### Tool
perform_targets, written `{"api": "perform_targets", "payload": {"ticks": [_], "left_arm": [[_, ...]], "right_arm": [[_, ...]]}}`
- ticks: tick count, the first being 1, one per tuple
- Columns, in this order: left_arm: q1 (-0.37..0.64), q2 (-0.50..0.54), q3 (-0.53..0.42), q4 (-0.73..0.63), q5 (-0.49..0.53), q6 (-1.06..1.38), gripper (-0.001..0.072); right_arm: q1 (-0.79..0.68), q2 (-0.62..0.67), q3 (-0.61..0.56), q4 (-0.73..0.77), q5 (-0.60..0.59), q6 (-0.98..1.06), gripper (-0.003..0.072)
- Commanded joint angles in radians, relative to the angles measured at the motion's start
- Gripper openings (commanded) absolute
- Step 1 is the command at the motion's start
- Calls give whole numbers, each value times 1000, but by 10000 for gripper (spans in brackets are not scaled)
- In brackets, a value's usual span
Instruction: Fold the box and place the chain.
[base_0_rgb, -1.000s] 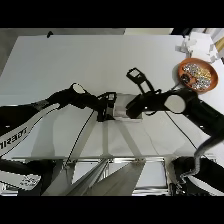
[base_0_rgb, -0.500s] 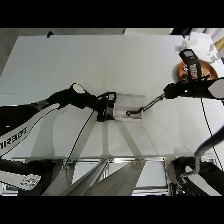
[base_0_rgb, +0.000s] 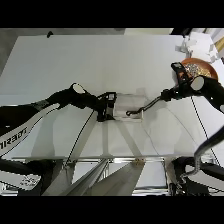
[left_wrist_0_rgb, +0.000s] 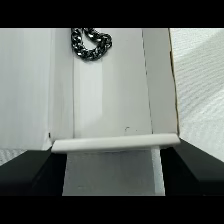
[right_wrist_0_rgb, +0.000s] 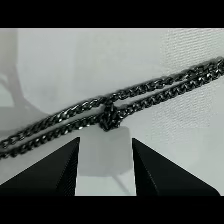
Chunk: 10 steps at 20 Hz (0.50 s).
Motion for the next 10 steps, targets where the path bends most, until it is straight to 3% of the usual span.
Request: {"api": "perform_targets", "payload": {"ticks": [1,10], "left_arm": [[0,0,0,0,0,0,251],[0,0,0,0,0,0,251]], "right_arm": [[-3,-69,0,-3,-37,-2,373],[-3,-86,0,-2,-82,0,321]]}}
